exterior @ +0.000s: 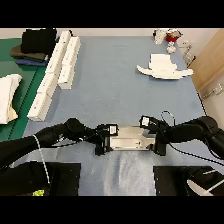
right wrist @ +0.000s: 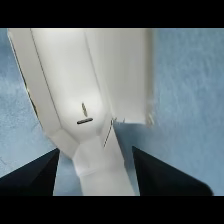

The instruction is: Fold the box.

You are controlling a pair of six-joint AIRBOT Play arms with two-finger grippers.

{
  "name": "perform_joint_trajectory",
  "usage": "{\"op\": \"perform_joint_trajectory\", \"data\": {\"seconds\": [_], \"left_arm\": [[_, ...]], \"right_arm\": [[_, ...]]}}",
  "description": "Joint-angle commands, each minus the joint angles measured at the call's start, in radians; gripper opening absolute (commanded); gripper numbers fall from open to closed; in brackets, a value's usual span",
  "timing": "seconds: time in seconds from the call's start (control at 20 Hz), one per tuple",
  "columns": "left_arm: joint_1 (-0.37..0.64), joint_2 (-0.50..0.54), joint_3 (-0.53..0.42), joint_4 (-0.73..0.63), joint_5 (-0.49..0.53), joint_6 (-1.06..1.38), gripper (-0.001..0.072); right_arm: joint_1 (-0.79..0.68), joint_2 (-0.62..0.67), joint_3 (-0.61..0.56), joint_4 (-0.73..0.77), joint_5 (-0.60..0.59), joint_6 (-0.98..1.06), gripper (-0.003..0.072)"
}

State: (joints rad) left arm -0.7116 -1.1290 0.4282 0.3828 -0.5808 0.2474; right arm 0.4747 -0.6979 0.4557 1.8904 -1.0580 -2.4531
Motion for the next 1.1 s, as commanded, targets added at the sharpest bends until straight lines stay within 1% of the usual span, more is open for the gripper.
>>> {"op": "perform_joint_trajectory", "data": {"seconds": [0.0,0.05,0.1,0.15,0.2,0.25,0.3,0.4,0.5,0.6,0.7,0.85,1.05], "left_arm": [[0.001,0.0,0.001,-0.001,0.005,-0.001,0.0511],[0.001,0.0,0.001,-0.001,0.005,-0.001,0.0511],[0.001,0.0,0.001,-0.001,0.005,-0.001,0.0511],[0.001,0.0,0.001,-0.001,0.005,-0.001,0.0511],[0.001,0.0,0.001,-0.001,0.005,-0.001,0.0511],[0.001,0.0,0.001,-0.001,0.005,-0.001,0.0511],[0.001,0.0,0.001,-0.001,0.005,-0.001,0.0511],[0.001,0.0,0.001,-0.001,0.004,-0.001,0.0511],[0.001,0.0,0.001,-0.001,0.004,-0.001,0.0511],[0.001,0.0,0.001,-0.001,0.004,-0.001,0.0511],[0.001,0.0,0.001,-0.001,0.005,-0.001,0.0511],[0.001,0.0,0.001,-0.001,0.005,-0.001,0.0511],[0.001,0.0,0.001,-0.001,0.005,-0.001,0.0511]], "right_arm": [[0.001,0.084,0.038,-0.051,-0.181,0.431,0.0709],[0.001,0.094,0.037,0.001,-0.186,0.542,0.0707],[0.001,0.095,0.037,0.081,-0.183,0.646,0.0669],[0.001,0.089,0.035,0.175,-0.172,0.716,0.0552],[0.001,0.079,0.03,0.292,-0.138,0.757,0.038],[0.001,0.067,0.026,0.386,-0.094,0.784,0.0161],[0.001,0.052,0.025,0.472,-0.039,0.803,0.0007],[0.01,0.026,0.025,0.573,0.114,0.834,0.0003],[0.04,-0.002,0.027,0.579,0.284,0.904,0.0004],[0.042,-0.045,0.046,0.566,0.366,0.909,0.0004],[0.042,-0.101,0.071,0.513,0.397,0.909,0.0004],[0.042,-0.219,0.091,0.461,0.4,0.909,0.0004],[0.043,-0.359,0.092,0.455,0.405,0.852,0.0004]]}}
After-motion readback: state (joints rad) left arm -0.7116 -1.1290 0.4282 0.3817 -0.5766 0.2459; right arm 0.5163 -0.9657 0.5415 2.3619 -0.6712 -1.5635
